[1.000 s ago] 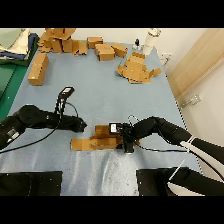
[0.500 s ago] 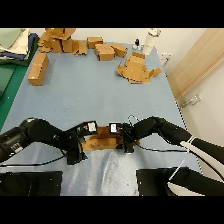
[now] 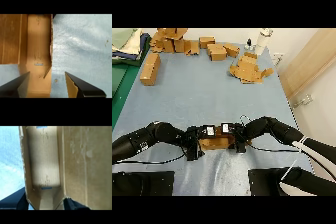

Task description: Fold the box.

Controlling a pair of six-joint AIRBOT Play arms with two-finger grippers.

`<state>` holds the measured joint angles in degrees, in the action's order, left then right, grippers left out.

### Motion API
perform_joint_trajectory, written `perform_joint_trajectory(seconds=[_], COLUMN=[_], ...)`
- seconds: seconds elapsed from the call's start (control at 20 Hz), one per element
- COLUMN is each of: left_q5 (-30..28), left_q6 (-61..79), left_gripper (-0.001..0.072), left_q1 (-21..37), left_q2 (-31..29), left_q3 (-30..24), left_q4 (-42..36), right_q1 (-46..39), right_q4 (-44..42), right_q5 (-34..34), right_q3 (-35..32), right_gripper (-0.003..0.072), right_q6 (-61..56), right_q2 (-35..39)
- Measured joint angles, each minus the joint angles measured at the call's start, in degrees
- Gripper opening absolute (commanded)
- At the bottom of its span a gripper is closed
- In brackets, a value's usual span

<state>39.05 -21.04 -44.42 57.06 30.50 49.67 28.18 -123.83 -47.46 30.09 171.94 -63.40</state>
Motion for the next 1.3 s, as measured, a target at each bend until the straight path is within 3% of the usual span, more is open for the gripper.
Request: perform_joint_trajectory(seconds=[0.3,0.75,0.8,0.85,0.9,1.05,1.1,1.15,1.3], left_q5=[1.92,-6.95,-7.28,-7.43,-7.56,-7.85,-7.85,-7.93,-8.33], left_q6=[-3.67,1.22,3.21,4.79,6.08,8.31,8.79,9.11,10.23], left_gripper=[0.0656,0.0655,0.0609,0.0423,0.0314,0.0278,0.0097,0.0043,0.0043], left_q1=[1.25,3.58,3.58,3.58,3.61,3.65,3.65,3.65,3.65], left_q2=[-2.82,-0.37,0.02,0.33,0.55,0.96,1.05,1.09,1.16], left_q3=[-2.78,-4.37,-4.37,-4.37,-4.37,-4.37,-4.37,-4.37,-4.04], left_q4=[-0.59,-4.92,-6.29,-7.21,-7.96,-9.03,-9.22,-9.29,-9.51], right_q1=[0.0,0.0,0.0,0.0,0.0,0.0,0.0,0.0,0.0], right_q4=[0.0,0.02,0.0,0.0,0.0,0.02,0.0,0.0,0.02], right_q5=[0.0,0.02,0.0,0.02,0.0,0.02,0.0,0.02,0.0], right_q3=[-0.02,-0.02,-0.02,-0.02,-0.02,-0.02,-0.02,-0.02,-0.02], right_gripper=[0.0458,0.0458,0.0458,0.0458,0.0458,0.0458,0.0458,0.0458,0.0457], right_q6=[0.0,-0.02,-0.02,0.0,-0.02,-0.02,0.0,-0.02,-0.04], right_q2=[0.0,0.0,0.0,0.0,0.0,0.0,0.0,0.0,0.0])
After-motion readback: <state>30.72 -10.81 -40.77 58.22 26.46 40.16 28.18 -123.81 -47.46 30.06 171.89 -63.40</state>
